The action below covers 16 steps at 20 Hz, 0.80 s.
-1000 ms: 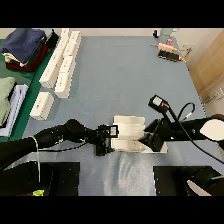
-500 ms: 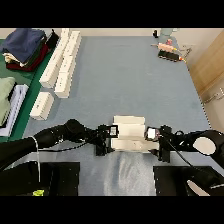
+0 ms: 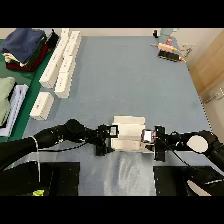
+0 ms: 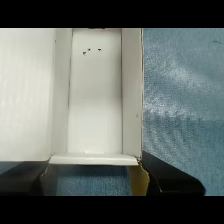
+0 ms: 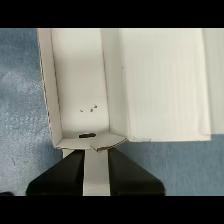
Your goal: Fold the box.
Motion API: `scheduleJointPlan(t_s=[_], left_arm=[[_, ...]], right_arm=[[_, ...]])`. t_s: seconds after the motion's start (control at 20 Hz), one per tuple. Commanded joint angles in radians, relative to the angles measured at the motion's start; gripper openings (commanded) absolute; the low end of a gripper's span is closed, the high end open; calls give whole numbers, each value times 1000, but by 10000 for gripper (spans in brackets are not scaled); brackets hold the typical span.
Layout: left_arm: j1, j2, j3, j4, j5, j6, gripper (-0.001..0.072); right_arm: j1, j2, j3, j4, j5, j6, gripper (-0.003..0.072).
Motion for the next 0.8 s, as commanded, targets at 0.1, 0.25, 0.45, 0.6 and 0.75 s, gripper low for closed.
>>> scheduleJointPlan(t_s=[0.1,0.25,0.45,0.6,0.75], left_arm=[[1,-1,0,0,0,0,519],[1,-1,0,0,0,0,519],[1,-1,0,0,0,0,519],[1,-1,0,0,0,0,519],[1,-1,0,0,0,0,519]], right_arm=[[44,-13,-3,63,-39,-15,206],[64,-48,-4,63,-69,-15,217],[64,-78,-4,75,-87,-15,596],[64,-78,-3,74,-88,-15,596],[64,-78,-3,74,-87,-15,596]])
